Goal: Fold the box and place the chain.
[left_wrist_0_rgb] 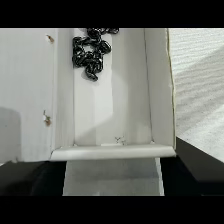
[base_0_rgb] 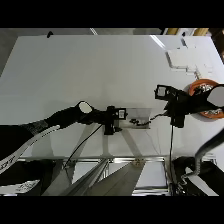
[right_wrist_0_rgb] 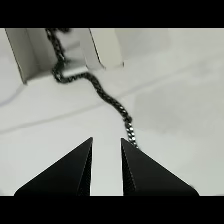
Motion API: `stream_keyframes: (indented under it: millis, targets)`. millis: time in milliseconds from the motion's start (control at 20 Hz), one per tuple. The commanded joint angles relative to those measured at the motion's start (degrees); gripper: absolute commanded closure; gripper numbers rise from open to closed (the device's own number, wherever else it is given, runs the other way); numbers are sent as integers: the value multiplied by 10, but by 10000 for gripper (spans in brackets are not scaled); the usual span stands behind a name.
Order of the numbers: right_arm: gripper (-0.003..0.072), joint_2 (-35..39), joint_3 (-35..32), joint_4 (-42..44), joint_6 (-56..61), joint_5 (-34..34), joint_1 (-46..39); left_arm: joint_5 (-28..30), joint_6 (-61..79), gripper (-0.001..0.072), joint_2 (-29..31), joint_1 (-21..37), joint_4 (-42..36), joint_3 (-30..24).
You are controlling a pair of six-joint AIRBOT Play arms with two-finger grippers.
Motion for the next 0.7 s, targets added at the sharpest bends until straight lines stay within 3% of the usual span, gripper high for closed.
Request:
stream_keyframes:
  millis: [0,150,400,650]
  targets:
    - [489,-52,-29,22,-130,-40,-35,0,0,491,0,0,0,0]
    - [489,-103,-40,37,-190,-66,-12,0,0,491,0,0,0,0]
    - [488,-145,-64,56,-221,-163,9,0,0,491,0,0,0,0]
    - [489,-170,-71,62,-264,-170,9,0,0,491,0,0,0,0]
